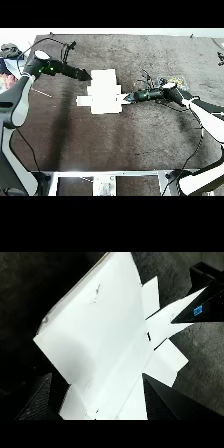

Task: Fold the box and place the chain.

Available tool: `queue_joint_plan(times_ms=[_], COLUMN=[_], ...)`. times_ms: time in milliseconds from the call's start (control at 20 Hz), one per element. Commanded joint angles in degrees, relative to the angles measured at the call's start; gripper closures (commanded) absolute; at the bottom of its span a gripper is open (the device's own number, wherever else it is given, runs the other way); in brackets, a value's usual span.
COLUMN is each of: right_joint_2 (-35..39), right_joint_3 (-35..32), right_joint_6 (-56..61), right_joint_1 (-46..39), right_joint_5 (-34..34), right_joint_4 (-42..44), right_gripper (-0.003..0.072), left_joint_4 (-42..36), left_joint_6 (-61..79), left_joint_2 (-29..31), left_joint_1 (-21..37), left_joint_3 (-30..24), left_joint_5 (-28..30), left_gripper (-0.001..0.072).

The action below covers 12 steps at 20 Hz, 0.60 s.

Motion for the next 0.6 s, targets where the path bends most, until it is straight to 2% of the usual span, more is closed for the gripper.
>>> queue_joint_plan(times_ms=[0, 150, 550], right_joint_2=[-0.02, -0.02, -0.02], right_joint_3=[-0.02, -0.02, -0.02], right_joint_6=[-0.39, -0.44, -0.85], right_joint_1=[0.04, 0.04, 0.04], right_joint_5=[0.04, 0.07, 0.66], right_joint_4=[0.00, 0.00, 0.00], right_gripper=[0.0698, 0.0698, 0.0698], left_joint_4=[0.13, -3.87, -4.42], left_joint_6=[-1.46, -0.92, 1.31], left_joint_2=[-4.85, -7.37, -10.86], left_joint_1=[0.00, -0.02, -2.80], left_joint_3=[3.72, 4.72, 5.25], left_joint_5=[-3.37, -7.02, -7.65], left_gripper=[0.0097, 0.0098, 0.0098])
